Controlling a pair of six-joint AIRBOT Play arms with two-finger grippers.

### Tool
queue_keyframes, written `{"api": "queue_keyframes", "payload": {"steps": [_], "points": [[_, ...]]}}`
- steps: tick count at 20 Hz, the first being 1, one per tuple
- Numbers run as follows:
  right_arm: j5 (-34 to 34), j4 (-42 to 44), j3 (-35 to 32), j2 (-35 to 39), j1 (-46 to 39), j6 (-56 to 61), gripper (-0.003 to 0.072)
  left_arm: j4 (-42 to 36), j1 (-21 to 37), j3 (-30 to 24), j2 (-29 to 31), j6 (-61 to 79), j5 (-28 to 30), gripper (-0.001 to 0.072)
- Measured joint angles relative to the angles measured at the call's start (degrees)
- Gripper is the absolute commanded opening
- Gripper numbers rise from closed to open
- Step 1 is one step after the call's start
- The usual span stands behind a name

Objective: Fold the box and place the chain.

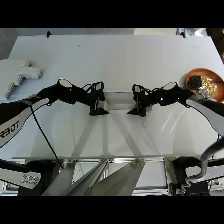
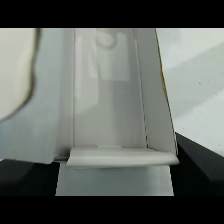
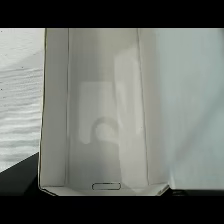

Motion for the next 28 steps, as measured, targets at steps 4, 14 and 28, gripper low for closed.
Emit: {"api": "queue_keyframes", "payload": {"steps": [4, 14, 28], "points": [[0.00, -0.09, 0.00, 0.00, -0.02, 0.04, 0.0526, -1.60, -0.20, 0.04, -0.35, -0.17, 0.83, 0.0498], [0.15, -0.13, 0.00, 0.00, -0.02, 0.02, 0.0526, -1.62, -0.24, 0.04, -0.48, 0.50, 0.66, 0.0456], [0.22, -0.13, 0.00, 0.00, -0.02, -0.02, 0.0525, -1.57, -0.24, 0.04, -0.50, 0.24, 0.57, 0.0456]]}}
